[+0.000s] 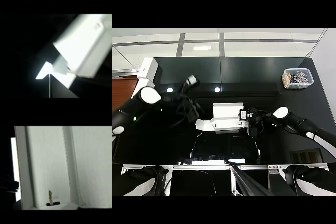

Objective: Fold the box and place the chain.

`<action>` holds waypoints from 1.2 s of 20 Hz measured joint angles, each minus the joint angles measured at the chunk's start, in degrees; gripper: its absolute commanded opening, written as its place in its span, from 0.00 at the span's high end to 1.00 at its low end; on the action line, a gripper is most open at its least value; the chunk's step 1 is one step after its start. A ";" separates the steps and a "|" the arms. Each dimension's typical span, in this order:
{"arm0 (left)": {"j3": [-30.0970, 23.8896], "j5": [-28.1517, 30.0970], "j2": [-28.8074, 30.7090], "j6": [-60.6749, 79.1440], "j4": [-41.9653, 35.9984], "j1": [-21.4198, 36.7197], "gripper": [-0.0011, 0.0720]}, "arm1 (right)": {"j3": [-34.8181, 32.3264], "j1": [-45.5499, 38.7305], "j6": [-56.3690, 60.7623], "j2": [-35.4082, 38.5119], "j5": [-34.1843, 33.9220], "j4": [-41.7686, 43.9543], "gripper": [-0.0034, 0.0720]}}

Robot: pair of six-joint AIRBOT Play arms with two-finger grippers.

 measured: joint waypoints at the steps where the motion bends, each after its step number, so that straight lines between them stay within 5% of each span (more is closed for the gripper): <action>1: -1.79 -0.42 0.55 4.33 -0.96 -0.24 0.01 | 0.00 0.00 -0.02 0.00 0.00 -0.02 0.55; 5: -6.36 3.54 1.29 16.48 -0.13 -3.50 0.01 | 0.00 0.00 -0.02 0.00 0.02 -0.02 0.55; 10: -5.99 7.96 -1.73 22.14 1.18 -6.95 0.05 | 0.00 0.00 -0.02 0.00 0.04 -0.04 0.55; 15: -3.89 6.47 -5.40 24.90 0.22 -7.69 0.51 | 0.00 0.00 -0.02 0.02 0.04 -0.04 0.55; 19: -3.50 4.74 -6.38 25.81 -0.92 -7.82 0.54 | 0.00 0.00 -0.04 0.00 0.07 -0.04 0.55; 21: -3.37 4.44 -6.56 26.01 -1.79 -8.00 0.69 | 0.00 0.00 -0.04 0.02 0.07 -0.04 0.55; 24: -3.32 4.24 -6.71 26.60 -2.38 -8.17 0.69 | 0.00 0.00 -0.04 0.02 0.09 -0.04 0.55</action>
